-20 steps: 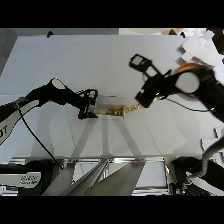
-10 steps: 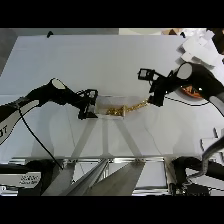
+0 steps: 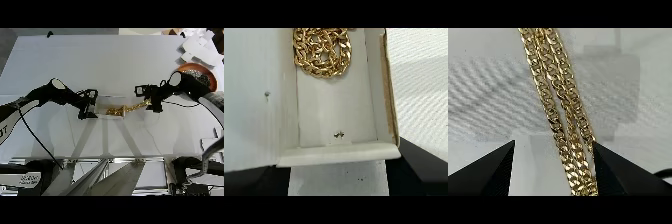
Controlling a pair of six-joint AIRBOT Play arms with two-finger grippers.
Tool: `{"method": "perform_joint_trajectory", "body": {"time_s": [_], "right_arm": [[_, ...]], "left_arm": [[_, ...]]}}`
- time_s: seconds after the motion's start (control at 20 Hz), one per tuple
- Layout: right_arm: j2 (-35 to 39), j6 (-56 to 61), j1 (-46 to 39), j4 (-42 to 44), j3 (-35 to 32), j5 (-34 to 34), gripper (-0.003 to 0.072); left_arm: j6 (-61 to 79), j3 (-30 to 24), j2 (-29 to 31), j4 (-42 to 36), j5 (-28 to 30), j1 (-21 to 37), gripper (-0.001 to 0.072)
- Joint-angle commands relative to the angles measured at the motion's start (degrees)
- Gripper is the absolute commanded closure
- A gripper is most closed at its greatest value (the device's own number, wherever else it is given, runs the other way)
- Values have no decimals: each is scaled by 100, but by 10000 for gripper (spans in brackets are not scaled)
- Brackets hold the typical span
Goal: Fold the box and place the chain.
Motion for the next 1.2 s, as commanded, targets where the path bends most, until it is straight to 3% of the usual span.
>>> {"method": "perform_joint_trajectory", "body": {"time_s": [0.0,0.05,0.15,0.35,0.4,0.45,0.5,0.8,1.15], "right_arm": [[-46,-245,-2,33,-129,-343,170],[-76,-243,-2,33,-129,-367,179],[-190,-238,0,33,-131,-367,279],[-343,-238,125,24,-138,-422,305],[-352,-236,149,20,-138,-398,403],[-350,-236,164,22,-138,-372,575],[-345,-214,175,17,-138,-328,673],[-33,-13,269,22,-138,179,676],[1209,1827,754,28,-138,81,677]], "left_arm": [[2,4,2,2,0,4,374],[2,4,2,2,2,4,374],[2,4,2,2,0,4,374],[2,4,2,2,2,4,374],[2,4,2,2,0,4,374],[2,4,2,2,0,4,374],[2,4,2,2,0,4,374],[2,4,2,0,0,4,374],[2,4,2,2,0,4,374]]}}
